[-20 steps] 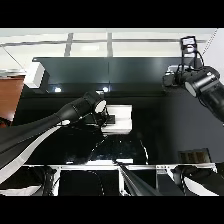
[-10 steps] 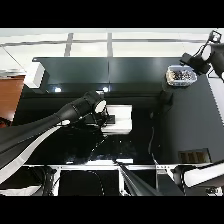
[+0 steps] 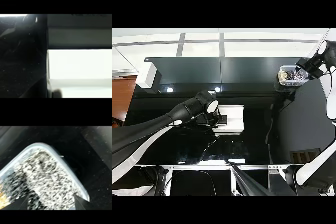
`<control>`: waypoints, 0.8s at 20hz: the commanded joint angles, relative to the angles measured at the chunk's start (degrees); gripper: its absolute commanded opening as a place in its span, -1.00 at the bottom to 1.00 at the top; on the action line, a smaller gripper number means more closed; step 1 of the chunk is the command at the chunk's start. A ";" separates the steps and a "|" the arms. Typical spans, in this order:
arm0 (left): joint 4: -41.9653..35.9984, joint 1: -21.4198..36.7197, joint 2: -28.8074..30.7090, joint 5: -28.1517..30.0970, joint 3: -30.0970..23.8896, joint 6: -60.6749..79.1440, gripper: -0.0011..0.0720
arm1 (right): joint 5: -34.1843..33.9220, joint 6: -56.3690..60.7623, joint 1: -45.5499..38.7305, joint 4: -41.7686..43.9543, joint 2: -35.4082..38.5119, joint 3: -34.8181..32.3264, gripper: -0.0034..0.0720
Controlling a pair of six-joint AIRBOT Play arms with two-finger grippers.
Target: Fold the box and place the chain.
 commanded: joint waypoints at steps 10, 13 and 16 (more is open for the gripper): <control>-0.02 0.04 -0.02 -0.59 0.00 0.02 -0.89 | 1.51 -2.12 -0.68 1.46 -0.72 1.01 -0.86; -0.02 0.04 -0.02 -0.61 0.02 0.02 -0.89 | 1.60 -3.13 -1.09 0.50 1.22 1.01 -0.72; -0.02 0.04 -0.02 -0.61 0.00 0.02 -0.89 | 1.36 -7.28 -1.25 4.94 1.38 1.01 0.44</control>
